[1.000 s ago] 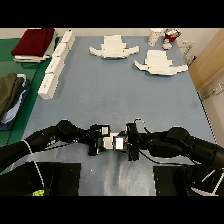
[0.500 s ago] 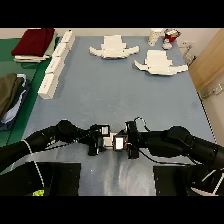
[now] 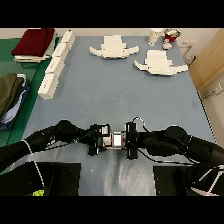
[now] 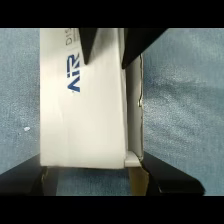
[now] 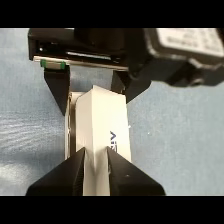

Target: Fold the box.

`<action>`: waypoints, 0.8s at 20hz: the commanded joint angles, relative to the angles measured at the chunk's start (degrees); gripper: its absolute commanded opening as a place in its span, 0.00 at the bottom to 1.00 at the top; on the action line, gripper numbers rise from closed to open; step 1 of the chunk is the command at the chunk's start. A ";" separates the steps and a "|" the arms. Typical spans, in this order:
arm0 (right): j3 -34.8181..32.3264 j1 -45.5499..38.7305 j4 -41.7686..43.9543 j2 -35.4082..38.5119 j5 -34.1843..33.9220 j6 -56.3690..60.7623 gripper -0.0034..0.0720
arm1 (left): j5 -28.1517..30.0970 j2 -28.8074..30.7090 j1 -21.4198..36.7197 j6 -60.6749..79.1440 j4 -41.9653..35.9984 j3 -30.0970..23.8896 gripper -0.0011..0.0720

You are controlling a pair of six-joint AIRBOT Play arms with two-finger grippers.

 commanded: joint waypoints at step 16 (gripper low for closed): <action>0.02 0.20 4.35 2.29 -0.55 0.57 0.54 | -0.09 -0.02 0.02 0.04 0.04 0.02 0.75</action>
